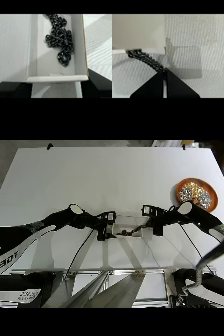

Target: Fold the box and place the chain.

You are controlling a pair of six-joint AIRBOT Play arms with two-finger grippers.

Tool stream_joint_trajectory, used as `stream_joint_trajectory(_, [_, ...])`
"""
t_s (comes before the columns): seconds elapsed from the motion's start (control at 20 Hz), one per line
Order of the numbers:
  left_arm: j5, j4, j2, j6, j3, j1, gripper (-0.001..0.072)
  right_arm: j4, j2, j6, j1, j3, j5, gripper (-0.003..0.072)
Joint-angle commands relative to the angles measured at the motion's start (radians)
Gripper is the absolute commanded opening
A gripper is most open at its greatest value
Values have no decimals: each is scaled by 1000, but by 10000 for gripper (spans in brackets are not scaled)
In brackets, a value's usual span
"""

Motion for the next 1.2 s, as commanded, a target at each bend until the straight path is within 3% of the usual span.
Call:
stream_joint_trajectory(0.0, [0,0,1,0,0,0,330,-27,18,32,2,0,69,16])
stream_joint_trajectory(0.25, [0,0,0,0,0,0,330,-116,200,184,2,0,158,16])
stream_joint_trajectory(0.4, [0,0,1,0,0,0,330,-27,335,304,14,-1,235,15])
stream_joint_trajectory(0.6, [0,0,1,0,1,0,330,118,447,320,145,-21,308,15])
stream_joint_trajectory(0.85, [0,0,1,0,0,0,330,318,458,320,318,-37,227,15])
stream_joint_trajectory(1.15, [0,0,1,0,0,0,330,414,458,320,414,-37,61,16])
